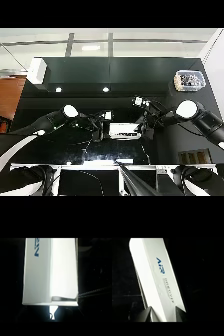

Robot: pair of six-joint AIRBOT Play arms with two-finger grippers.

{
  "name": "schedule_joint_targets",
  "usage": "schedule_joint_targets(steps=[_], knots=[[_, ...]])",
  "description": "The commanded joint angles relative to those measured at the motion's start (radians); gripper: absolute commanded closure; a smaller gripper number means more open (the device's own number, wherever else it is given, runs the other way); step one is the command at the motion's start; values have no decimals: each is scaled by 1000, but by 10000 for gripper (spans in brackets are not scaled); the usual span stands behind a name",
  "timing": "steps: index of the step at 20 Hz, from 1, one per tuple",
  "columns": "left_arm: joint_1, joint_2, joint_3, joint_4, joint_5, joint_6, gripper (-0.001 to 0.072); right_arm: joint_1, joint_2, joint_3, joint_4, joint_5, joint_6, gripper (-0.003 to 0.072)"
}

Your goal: Fold the box and place the chain.

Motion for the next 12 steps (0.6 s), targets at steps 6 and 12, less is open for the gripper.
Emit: schedule_joint_targets(steps=[6, 12], knots=[[0, -1, 0, 0, 0, 1, 358, 10, 1, 0, 24, 48, 12, 599], [0, -1, 0, 0, 0, 1, 358, 10, 1, 0, 25, 58, 16, 596]])
